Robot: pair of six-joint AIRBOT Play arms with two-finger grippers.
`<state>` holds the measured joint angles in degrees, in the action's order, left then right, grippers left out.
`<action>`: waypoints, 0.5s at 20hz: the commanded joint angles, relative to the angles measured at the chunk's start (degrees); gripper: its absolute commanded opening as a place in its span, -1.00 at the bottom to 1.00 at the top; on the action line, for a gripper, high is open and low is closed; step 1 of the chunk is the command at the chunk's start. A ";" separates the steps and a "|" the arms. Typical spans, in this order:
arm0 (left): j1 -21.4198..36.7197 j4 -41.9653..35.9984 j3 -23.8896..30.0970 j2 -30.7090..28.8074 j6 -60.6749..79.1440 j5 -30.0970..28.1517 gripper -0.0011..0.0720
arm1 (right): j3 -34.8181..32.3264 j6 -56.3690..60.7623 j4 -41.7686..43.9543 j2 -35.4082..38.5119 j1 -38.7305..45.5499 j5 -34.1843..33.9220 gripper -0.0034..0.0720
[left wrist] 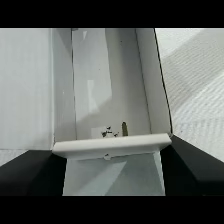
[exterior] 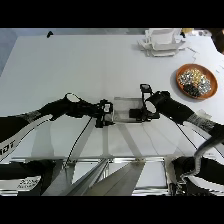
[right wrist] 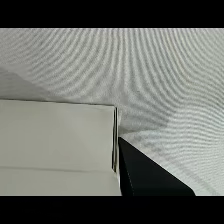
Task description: Fold the box and place the chain.
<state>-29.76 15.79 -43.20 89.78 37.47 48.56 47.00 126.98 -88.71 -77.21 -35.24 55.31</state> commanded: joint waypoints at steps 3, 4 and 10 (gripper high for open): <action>0.02 0.09 -0.04 -0.02 0.02 0.11 -0.73 | 0.00 0.07 0.02 -1.01 -0.04 0.20 -0.52; 0.02 0.09 -0.04 -0.02 0.02 0.11 -0.73 | 0.02 0.02 -0.02 -1.25 -0.04 0.90 -0.90; 0.02 0.07 -0.04 -0.02 0.02 0.11 -0.73 | 0.02 -4.55 -0.04 0.09 -0.04 0.81 -0.23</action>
<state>-29.76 15.84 -43.20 89.78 37.52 48.64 47.00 125.12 -89.34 -77.82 -35.24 56.36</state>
